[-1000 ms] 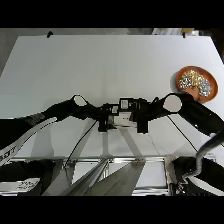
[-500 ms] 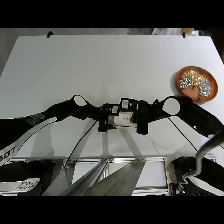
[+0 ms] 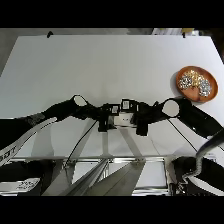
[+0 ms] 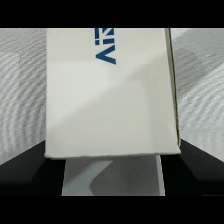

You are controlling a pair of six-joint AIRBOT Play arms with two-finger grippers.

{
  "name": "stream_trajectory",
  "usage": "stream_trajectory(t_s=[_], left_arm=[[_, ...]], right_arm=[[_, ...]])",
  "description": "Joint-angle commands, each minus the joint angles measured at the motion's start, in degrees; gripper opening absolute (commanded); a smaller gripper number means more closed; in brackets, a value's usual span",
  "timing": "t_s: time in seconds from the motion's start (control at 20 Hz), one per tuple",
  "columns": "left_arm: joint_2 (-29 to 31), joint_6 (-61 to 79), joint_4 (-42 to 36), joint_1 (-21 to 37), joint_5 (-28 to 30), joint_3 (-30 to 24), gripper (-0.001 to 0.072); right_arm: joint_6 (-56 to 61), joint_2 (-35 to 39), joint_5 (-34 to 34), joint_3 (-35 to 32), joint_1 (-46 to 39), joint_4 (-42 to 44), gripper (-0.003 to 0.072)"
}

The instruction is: Fold the box and place the chain.

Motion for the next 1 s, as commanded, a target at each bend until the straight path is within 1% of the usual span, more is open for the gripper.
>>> stream_trajectory(t_s=[0.0, 0.4, 0.6, 0.7, 0.85, 0.95], left_arm=[[0.04, -0.04, 0.0, 0.0, 0.07, -0.02, 0.0208], [0.04, -0.04, 0.0, 0.0, 0.04, -0.02, 0.0208], [0.04, -0.04, 0.0, 0.0, 0.04, -0.02, 0.0208], [0.04, -0.04, 0.0, 0.0, 0.07, -0.02, 0.0208], [0.04, -0.04, 0.0, 0.02, 0.07, -0.02, 0.0208], [0.04, -0.04, 0.0, 0.0, 0.04, -0.02, 0.0208]], right_arm=[[-0.02, -0.04, -0.26, -1.88, 0.02, 1.14, 0.0014], [0.02, 0.02, -1.46, -1.97, 0.02, 1.14, 0.0014], [0.98, 3.13, -3.06, -0.85, -0.98, 1.62, 0.0015], [5.55, 5.14, -2.51, 1.4, -4.5, 1.57, 0.0015], [14.1, 7.74, -0.35, 3.61, -13.51, 1.51, 0.0015], [22.88, 8.11, 3.41, 3.58, -18.91, -1.22, 0.0014]])
